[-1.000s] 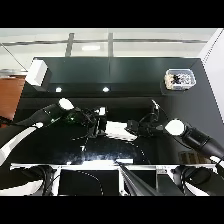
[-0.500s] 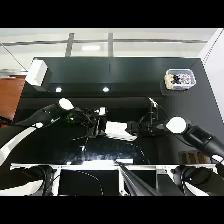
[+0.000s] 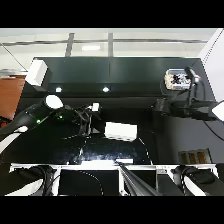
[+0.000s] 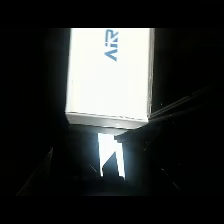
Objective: Fold the box and place the chain.
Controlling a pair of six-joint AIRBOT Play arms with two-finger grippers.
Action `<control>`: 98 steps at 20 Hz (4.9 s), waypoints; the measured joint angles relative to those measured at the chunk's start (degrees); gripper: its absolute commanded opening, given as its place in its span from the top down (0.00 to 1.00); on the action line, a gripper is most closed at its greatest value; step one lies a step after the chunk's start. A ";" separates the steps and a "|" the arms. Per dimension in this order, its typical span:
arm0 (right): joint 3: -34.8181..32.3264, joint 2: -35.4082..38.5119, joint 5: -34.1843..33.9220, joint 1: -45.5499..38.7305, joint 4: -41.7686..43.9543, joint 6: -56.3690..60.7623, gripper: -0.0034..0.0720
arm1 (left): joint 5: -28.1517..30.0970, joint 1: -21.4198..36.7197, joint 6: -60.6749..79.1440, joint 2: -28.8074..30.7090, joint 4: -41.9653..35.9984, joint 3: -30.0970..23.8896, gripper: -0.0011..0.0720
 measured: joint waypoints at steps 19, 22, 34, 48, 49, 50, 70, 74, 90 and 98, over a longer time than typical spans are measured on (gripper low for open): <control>0.44 0.92 1.51 -6.21 -5.66 -0.17 0.88 | 7.98 -16.81 -9.86 -9.44 -2.21 11.23 0.00; 0.44 0.92 1.44 -6.21 -5.88 -0.17 0.88 | 7.93 -16.92 -9.88 -9.79 -1.42 11.34 0.00; 0.44 0.92 0.24 -6.21 -6.36 -0.17 0.88 | 5.75 -16.92 -11.34 -10.03 -0.50 11.34 0.00; 0.44 0.92 0.11 -6.21 -6.45 -0.15 0.88 | 9.62 -17.59 -12.87 -10.62 -0.39 7.15 0.00; 0.44 0.92 0.02 -6.21 -6.43 -0.17 0.88 | 10.78 -17.79 -12.87 -10.80 -0.39 6.60 0.00; 0.44 0.92 -0.04 -6.21 -6.43 -0.15 0.88 | 12.13 -18.21 -12.87 -11.15 -0.46 6.12 0.01; 0.44 0.92 0.02 -6.21 -6.38 -0.13 0.88 | 13.88 23.98 -41.03 -4.20 10.45 9.86 0.44; 0.44 0.92 -0.04 -6.21 -6.38 -0.13 0.88 | 12.63 40.54 -45.68 -5.14 11.91 13.51 0.43; 0.44 0.92 -1.20 -6.21 -6.36 -0.11 0.88 | 20.59 52.72 -48.85 -14.25 19.54 17.22 0.00; 0.44 0.92 -1.49 -6.21 -6.38 -0.13 0.88 | 21.64 51.08 -50.03 -9.86 20.81 20.74 0.01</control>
